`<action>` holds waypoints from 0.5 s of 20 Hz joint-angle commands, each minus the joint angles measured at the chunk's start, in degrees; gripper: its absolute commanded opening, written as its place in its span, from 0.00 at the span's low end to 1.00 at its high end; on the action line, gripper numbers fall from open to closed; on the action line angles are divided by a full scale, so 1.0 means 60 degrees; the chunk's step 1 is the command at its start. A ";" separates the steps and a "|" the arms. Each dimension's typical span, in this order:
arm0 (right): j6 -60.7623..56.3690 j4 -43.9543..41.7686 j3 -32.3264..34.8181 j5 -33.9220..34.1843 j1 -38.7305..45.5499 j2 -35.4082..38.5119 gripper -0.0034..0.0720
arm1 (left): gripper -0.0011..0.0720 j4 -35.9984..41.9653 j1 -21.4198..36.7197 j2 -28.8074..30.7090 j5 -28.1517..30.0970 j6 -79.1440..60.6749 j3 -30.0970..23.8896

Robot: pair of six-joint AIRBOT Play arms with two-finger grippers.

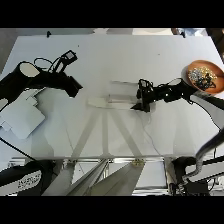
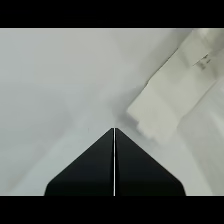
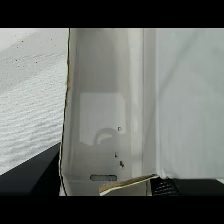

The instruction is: Fold the box and place the chain.

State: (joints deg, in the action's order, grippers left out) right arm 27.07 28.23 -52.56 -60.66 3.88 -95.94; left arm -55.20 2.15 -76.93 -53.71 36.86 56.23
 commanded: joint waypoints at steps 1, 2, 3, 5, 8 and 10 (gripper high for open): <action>0.0000 0.0000 -0.0007 0.0000 0.0000 -0.0004 0.66 | 0.03 -0.1100 0.0036 -0.0313 -0.0109 0.2499 -0.0240; 0.0000 0.0000 -0.0007 0.0000 0.0000 -0.0004 0.66 | 0.03 -0.1096 -0.0138 -0.0503 -0.0084 0.2721 -0.0240; -0.0004 0.0000 -0.0007 0.0000 0.0000 -0.0004 0.66 | 0.03 -0.1089 -0.0331 -0.0688 -0.0058 0.2881 -0.0240; 0.0000 0.0000 -0.0007 0.0000 0.0000 -0.0004 0.66 | 0.03 -0.0987 -0.0736 -0.1111 0.0029 0.2980 -0.0240; -0.0004 0.0000 -0.0007 0.0000 0.0000 -0.0004 0.66 | 0.03 -0.0506 -0.1104 -0.1643 0.0098 0.2980 -0.0240; -0.0004 0.0000 -0.0007 0.0000 0.0000 -0.0004 0.66 | 0.03 0.0124 -0.1180 -0.1894 0.0098 0.2965 -0.0240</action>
